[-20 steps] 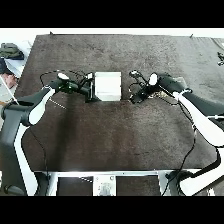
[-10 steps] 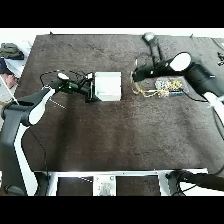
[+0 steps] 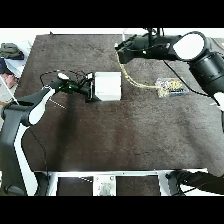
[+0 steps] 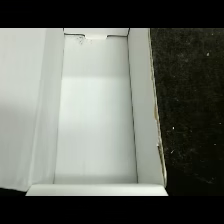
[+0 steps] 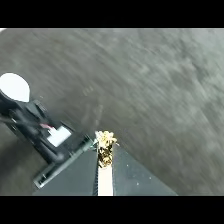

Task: Fold the box and place the chain.

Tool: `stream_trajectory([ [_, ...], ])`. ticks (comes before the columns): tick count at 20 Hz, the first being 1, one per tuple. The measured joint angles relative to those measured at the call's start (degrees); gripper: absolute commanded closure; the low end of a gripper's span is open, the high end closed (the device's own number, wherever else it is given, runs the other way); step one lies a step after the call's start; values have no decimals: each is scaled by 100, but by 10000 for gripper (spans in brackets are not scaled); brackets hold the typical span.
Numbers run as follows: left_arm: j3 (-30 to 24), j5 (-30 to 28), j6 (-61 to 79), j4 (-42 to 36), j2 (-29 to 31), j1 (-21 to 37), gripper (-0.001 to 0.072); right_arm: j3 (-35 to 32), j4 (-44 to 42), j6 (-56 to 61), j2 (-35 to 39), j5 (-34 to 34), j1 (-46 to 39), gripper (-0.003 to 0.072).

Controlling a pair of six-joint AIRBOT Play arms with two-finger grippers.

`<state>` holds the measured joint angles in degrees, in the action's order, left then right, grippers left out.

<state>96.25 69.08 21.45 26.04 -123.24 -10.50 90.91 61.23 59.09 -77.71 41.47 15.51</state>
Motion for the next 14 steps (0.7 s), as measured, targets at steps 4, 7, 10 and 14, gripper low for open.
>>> stream_trajectory([
  [4,0,-4,0,0,0,0,403,249,-37,0,-363,0,256,699],
  [7,0,-4,0,0,0,0,403,306,-42,0,-603,76,378,699],
  [10,0,-7,0,0,0,0,403,328,-59,11,-835,256,428,698],
  [14,0,-7,0,0,0,0,403,304,74,107,-1134,573,437,697],
])
